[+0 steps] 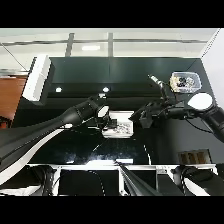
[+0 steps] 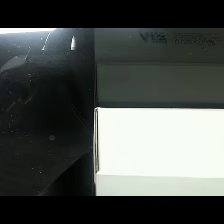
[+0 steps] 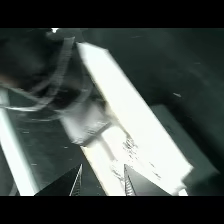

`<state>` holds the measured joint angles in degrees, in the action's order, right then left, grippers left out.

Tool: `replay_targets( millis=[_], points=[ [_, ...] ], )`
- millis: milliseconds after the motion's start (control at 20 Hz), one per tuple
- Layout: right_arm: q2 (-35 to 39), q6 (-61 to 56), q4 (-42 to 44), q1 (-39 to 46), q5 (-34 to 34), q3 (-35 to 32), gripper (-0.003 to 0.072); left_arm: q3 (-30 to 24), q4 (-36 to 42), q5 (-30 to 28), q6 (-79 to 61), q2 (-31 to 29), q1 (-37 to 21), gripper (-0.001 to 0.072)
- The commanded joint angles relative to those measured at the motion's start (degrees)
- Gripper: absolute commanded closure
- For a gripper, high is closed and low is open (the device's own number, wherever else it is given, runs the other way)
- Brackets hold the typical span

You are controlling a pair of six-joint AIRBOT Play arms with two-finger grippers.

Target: Fold the box and place the chain.

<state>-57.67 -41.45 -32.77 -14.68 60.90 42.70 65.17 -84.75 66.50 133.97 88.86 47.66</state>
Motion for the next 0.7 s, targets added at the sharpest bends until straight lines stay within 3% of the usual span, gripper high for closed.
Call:
replay_targets(
  millis=[0, 250, 550, 600, 650],
  points=[
    [-0.2, -0.4, -2.4, 6.0, 3.1, 0.9, 0.0368, 0.0, -0.1, 0.0, 0.0, 0.0, 0.0, 0.0677],
    [-0.2, -0.4, -0.5, 14.0, 12.0, 1.8, 0.0369, 0.0, -0.1, -0.4, 0.0, 0.0, 0.0, 0.0676],
    [-0.2, -0.4, -0.5, 14.0, 14.5, 1.8, 0.0369, 0.2, -0.1, -2.3, 1.0, 0.0, 0.0, 0.0673],
    [-0.2, -0.4, -0.5, 14.0, 14.5, 1.8, 0.0369, 0.7, -0.3, -2.2, 1.5, 0.0, 0.0, 0.0606],
    [-0.2, -0.4, -0.5, 14.0, 14.5, 1.8, 0.0369, 1.3, -0.3, -2.2, 1.5, 0.0, 0.0, 0.0447]
  ],
)
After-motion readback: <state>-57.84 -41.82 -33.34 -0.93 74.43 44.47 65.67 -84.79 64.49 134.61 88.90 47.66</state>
